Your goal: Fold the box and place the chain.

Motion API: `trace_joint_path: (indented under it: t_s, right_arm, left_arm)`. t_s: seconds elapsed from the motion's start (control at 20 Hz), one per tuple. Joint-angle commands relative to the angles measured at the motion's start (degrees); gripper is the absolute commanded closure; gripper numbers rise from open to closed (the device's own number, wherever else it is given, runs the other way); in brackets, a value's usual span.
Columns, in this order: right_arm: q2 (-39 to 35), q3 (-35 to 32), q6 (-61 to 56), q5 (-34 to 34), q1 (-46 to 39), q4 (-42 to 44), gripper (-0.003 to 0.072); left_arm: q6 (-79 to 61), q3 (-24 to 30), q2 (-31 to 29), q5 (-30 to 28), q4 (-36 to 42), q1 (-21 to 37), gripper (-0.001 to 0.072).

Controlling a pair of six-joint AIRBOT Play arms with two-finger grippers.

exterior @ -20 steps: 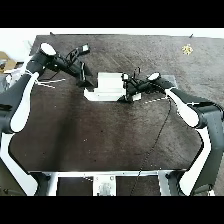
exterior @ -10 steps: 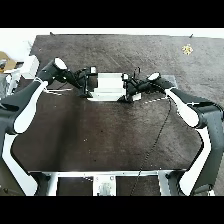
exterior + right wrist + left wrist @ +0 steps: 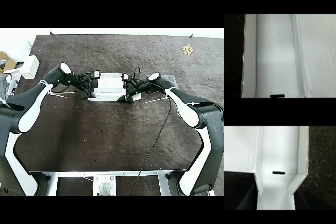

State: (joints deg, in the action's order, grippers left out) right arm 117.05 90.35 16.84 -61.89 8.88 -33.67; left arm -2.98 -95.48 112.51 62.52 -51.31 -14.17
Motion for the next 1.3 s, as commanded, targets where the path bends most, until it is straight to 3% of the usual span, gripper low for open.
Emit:
trace_joint_path:
  t_s: [0.0,0.05,0.15,0.25,0.4,0.8,1.25]
  right_arm:
    - [0.0,0.0,0.07,-0.02,0.04,0.0,0.0258]
    - [0.0,0.0,0.07,-0.02,0.04,0.0,0.0258]
    - [0.0,0.0,0.07,-0.02,0.04,0.0,0.0258]
    - [0.0,0.0,0.07,-0.02,0.04,0.0,0.0258]
    - [0.0,0.0,0.07,-0.02,0.04,0.0,0.0258]
    - [0.0,0.0,0.07,-0.02,0.04,0.0,0.0258]
    - [0.0,0.0,0.07,-0.02,0.04,0.0,0.0258]
  left_arm:
    - [-0.07,0.02,0.11,-0.59,1.16,-0.09,0.0379]
    - [-0.04,0.02,0.11,-0.57,1.18,-0.09,0.042]
    - [0.11,0.02,0.13,-0.42,1.2,-0.09,0.0421]
    - [0.13,0.04,0.13,0.07,1.4,-0.09,0.0493]
    - [0.07,0.04,0.13,0.02,3.91,-0.39,0.051]
    - [-0.07,0.09,0.2,-2.71,4.37,-3.28,0.051]
    - [-0.57,0.07,1.75,-0.83,8.24,-3.21,0.0508]
